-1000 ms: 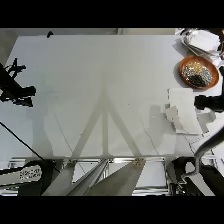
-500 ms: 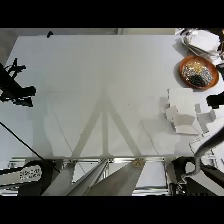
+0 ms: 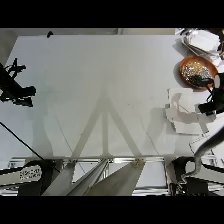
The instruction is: Fold the box and place the chain.
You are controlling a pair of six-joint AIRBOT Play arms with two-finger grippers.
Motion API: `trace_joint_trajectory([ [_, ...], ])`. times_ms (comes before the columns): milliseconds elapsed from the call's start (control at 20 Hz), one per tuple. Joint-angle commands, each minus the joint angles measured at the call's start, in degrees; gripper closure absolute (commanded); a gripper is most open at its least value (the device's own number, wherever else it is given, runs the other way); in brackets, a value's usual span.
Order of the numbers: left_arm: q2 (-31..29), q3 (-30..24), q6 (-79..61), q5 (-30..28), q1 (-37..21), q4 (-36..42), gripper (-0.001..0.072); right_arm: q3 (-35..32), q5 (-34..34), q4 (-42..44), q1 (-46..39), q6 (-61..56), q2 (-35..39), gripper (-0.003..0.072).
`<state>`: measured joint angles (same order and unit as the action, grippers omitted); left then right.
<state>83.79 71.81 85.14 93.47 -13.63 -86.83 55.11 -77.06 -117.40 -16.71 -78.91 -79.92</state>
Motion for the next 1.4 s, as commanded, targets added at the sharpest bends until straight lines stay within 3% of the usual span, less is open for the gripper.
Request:
trace_joint_trajectory([
  [0, 0.0, 0.0, 0.0, 0.0, 0.0, 0.0, 0.0698, 0.1, 0.0, -1.7, -2.6, -3.4, -2.1, 0.0419],
  [100, 0.0, 0.0, 0.0, 0.0, 0.0, 0.0, 0.0698, 0.1, 0.6, -0.5, -4.2, -3.3, -2.0, 0.0579],
  [250, 0.0, 0.0, 0.0, 0.0, 0.0, 0.0, 0.0698, 0.1, 2.7, 6.9, -4.7, -0.3, -2.0, 0.0664],
  [550, 0.0, 0.0, 0.0, 0.0, 0.0, 0.0, 0.0698, -0.3, 3.8, 23.5, 1.2, 2.5, 1.9, 0.0673],
  [850, 0.0, 0.0, 0.0, 0.0, 0.0, 0.0, 0.0698, -12.9, 18.8, 43.7, 10.2, 7.0, 20.0, 0.0674],
  [1100, 0.0, 0.0, -3.0, 0.0, 0.0, -0.8, 0.0698, -25.4, 26.4, 49.2, 21.4, 3.3, 32.7, 0.0673],
  [1250, 0.0, 0.0, -3.0, 0.0, 0.0, -0.8, 0.0698, -29.1, 28.5, 49.3, 27.4, 0.5, 34.8, 0.0673],
  [1350, 0.0, 0.0, -5.5, -3.7, 0.0, -0.8, 0.0697, -29.1, 29.3, 49.3, 30.6, -0.7, 34.7, 0.0673],
])
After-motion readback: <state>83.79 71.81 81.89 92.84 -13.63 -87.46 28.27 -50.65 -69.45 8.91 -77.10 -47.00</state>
